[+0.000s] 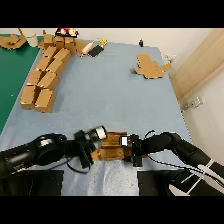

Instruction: Fold the box.

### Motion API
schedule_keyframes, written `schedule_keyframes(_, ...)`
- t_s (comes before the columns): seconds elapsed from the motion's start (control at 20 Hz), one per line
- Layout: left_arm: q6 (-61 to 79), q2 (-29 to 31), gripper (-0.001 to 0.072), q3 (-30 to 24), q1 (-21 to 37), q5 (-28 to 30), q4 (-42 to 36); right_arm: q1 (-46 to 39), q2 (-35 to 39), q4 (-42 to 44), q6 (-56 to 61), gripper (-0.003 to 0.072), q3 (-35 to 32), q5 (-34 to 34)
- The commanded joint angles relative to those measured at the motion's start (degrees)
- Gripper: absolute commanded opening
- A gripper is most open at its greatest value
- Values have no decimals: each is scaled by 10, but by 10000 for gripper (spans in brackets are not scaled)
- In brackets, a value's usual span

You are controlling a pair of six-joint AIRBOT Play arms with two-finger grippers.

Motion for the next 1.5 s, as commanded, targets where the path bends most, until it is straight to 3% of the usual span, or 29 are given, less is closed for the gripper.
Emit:
schedule_keyframes(0.0, -565, 76, 12, -3, 37, -166, 248, 0, 0, 0, 0, 497, 0, 0)
schedule_keyframes(0.1, -664, 90, 12, -13, 57, -234, 242, 0, 0, 0, 0, 497, 0, 0)
schedule_keyframes(0.4, -685, 56, 12, -78, 61, -104, 88, 0, -1, 2, 0, 497, 0, -1)
schedule_keyframes(0.6, -638, 26, 12, -83, 61, -24, 22, 0, -1, 2, 0, 497, 0, -1)
schedule_keyframes(1.0, -463, -27, 11, -86, 61, 26, -183, 0, -1, 2, 0, 497, 0, -1)
schedule_keyframes(1.45, -336, -25, 11, -81, 61, 28, -318, 0, -1, 2, 0, 497, 0, -1)
